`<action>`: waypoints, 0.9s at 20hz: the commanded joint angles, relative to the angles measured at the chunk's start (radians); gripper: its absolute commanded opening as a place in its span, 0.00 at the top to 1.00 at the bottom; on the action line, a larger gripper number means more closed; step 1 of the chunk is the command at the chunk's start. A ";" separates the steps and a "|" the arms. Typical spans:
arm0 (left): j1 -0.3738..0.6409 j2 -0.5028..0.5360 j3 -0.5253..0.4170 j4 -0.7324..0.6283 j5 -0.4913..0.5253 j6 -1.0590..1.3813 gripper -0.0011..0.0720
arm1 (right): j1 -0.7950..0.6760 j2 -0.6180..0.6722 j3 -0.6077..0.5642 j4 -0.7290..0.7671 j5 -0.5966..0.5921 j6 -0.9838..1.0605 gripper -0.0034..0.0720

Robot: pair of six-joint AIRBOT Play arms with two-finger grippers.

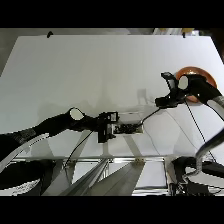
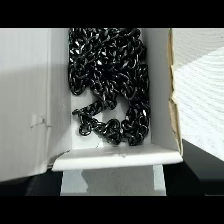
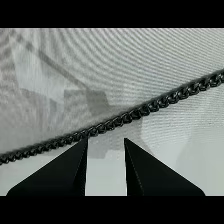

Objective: Fold the box and place the chain.

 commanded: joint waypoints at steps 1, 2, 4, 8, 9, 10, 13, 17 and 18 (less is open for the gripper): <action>0.000 0.000 0.000 0.000 0.000 0.000 0.71 | -0.001 -0.025 -0.001 0.000 -0.006 0.020 0.67; 0.000 0.000 0.000 0.000 0.000 0.000 0.71 | -0.001 -0.032 -0.001 0.000 0.010 0.020 0.67; 0.000 0.000 0.000 0.000 0.000 0.000 0.71 | -0.001 -0.034 -0.001 0.000 0.022 0.019 0.73; 0.000 0.000 0.000 0.000 0.000 0.000 0.71 | -0.001 -0.041 -0.002 0.000 0.034 0.019 0.86; 0.000 0.000 0.000 0.000 0.000 0.000 0.71 | -0.001 -0.040 -0.002 0.000 0.039 0.008 0.94; 0.000 0.000 0.000 0.000 0.000 0.000 0.71 | -0.001 -0.040 -0.002 0.000 0.046 -0.003 0.94; 0.000 0.000 0.000 0.000 0.000 0.001 0.71 | 0.017 -0.031 -0.001 0.000 0.053 -0.008 0.94; 0.000 0.000 0.000 0.000 0.000 0.000 0.71 | 0.050 0.030 -0.001 0.000 0.049 -0.038 0.94; 0.000 0.000 0.000 0.000 0.000 0.000 0.71 | 0.050 0.050 -0.001 0.000 0.048 -0.038 0.94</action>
